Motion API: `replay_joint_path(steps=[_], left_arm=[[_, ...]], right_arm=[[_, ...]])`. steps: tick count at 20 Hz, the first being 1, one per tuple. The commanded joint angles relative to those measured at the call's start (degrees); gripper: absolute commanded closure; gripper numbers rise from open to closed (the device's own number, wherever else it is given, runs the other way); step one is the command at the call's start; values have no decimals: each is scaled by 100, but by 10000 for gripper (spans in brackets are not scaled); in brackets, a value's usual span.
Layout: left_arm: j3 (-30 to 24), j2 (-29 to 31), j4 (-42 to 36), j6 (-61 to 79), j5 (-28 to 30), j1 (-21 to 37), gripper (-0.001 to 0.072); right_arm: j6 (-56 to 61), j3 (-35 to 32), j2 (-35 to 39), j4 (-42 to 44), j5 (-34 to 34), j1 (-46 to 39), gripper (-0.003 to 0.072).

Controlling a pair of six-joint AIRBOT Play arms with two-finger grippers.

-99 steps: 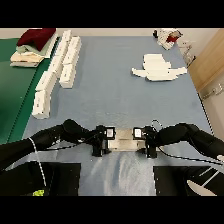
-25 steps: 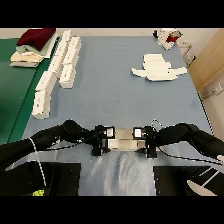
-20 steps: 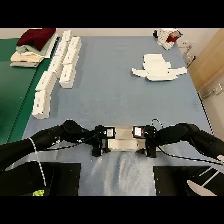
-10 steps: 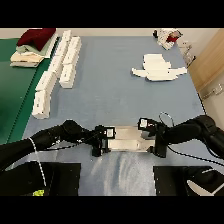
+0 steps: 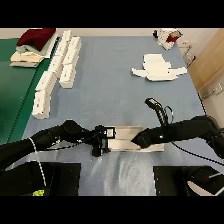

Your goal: Fold the box.

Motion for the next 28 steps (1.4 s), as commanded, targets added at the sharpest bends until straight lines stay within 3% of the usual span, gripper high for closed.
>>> replay_joint_path(steps=[1, 6, 10, 13, 21, 28], left_arm=[[7, 0, 0, -2, 4, 2, 254], [7, 0, 0, -2, 4, 2, 254], [7, 0, 0, -4, 2, 2, 254], [7, 0, 0, -4, 2, 2, 254], [7, 0, 0, -2, 2, 2, 254], [7, 0, 0, -2, 2, 2, 254]], right_arm=[[647, 140, -772, 570, 1246, 210, 535], [704, 894, -1965, -219, 1663, 210, 535], [774, 942, -2752, -216, 1659, 210, 534], [772, 946, -2876, -201, 1663, 210, 535], [625, 1067, -2291, -503, 1449, 210, 534], [389, 1272, -509, -2538, -420, 210, 535]])
